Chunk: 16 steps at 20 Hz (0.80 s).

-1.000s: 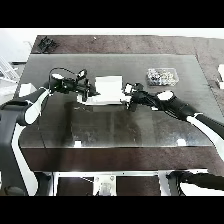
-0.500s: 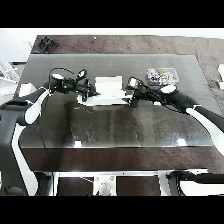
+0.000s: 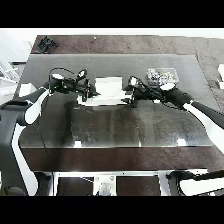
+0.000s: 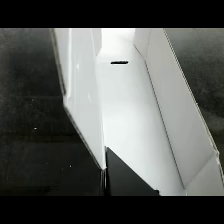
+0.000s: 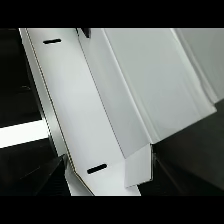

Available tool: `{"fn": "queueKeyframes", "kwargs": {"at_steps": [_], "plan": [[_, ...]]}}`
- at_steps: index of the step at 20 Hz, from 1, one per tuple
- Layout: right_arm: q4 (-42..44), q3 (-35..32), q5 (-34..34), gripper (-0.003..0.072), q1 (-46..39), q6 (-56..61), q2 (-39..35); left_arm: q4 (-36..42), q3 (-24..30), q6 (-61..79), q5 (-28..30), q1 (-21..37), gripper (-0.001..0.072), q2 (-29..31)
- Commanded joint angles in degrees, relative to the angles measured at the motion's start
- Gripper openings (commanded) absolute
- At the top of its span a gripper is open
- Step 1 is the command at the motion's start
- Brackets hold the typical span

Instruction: Fold the box and place the chain.

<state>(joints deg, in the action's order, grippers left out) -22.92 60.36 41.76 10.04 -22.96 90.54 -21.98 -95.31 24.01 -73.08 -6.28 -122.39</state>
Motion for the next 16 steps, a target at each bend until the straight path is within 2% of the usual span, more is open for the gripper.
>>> {"fn": "queueKeyframes", "kwargs": {"at_steps": [1, 9, 16], "plan": [[-0.1, 0.9, 0.4, 0.0644, -0.9, -0.3, 0.5, 0.0, 0.0, 0.0, -0.3, 0.0, 0.0023, 0.0], [-1.3, 8.3, 10.9, 0.0645, -3.5, 0.5, 5.8, 0.0, 0.0, 0.0, -1.5, 0.0, 0.0023, 0.0], [-1.8, 12.1, 16.0, 0.0645, -4.1, 1.3, 10.7, 0.0, 0.0, 0.0, -1.5, 0.0, 0.0022, 0.0]]}}
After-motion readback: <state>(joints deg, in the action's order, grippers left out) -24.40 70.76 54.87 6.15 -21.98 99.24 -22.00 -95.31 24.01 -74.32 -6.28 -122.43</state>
